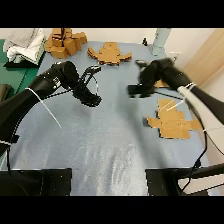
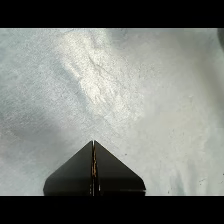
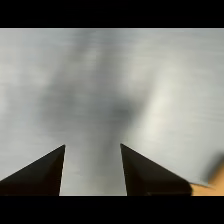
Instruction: Fold the box.
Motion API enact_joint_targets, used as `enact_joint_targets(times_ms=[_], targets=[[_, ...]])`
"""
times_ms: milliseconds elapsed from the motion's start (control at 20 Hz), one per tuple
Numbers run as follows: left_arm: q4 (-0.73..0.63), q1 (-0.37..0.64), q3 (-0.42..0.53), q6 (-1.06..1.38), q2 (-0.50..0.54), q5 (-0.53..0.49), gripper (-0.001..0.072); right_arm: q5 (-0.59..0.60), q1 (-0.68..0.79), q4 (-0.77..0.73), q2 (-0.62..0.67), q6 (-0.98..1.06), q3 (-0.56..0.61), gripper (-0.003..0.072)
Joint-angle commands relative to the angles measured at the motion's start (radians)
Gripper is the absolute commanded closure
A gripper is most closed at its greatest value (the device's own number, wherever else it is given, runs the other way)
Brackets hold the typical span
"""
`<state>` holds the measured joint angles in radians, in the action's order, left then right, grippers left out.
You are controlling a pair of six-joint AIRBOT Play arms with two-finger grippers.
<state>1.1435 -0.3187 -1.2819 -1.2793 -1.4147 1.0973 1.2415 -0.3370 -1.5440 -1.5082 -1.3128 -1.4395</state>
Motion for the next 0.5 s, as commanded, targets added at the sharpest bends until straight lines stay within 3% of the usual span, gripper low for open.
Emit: enact_joint_targets(times_ms=[0, 250, 350, 400, 450], targets=[[0.0, 0.0, 0.0, 0.0, 0.0, -0.048, 0.0698, 0.314, 0.168, 0.41, 0.048, -0.01, -0.06, 0.0156], [-0.016, 0.0, 0.0, -0.001, 0.0, -0.104, 0.0698, 0.315, 0.568, 0.404, 0.12, -0.086, 0.037, 0.0156], [-0.03, 0.0, 0.0, 0.0, 0.0, -0.114, 0.0698, 0.272, 0.739, 0.319, 0.117, -0.146, 0.071, 0.0156], [-0.03, 0.0, 0.0, 0.0, 0.0, -0.114, 0.0695, 0.249, 0.819, 0.242, 0.113, -0.19, 0.082, 0.0117], [-0.03, 0.0, 0.0, 0.0, 0.0, -0.114, 0.0548, 0.231, 0.898, 0.155, 0.101, -0.247, 0.088, 0.0051]])
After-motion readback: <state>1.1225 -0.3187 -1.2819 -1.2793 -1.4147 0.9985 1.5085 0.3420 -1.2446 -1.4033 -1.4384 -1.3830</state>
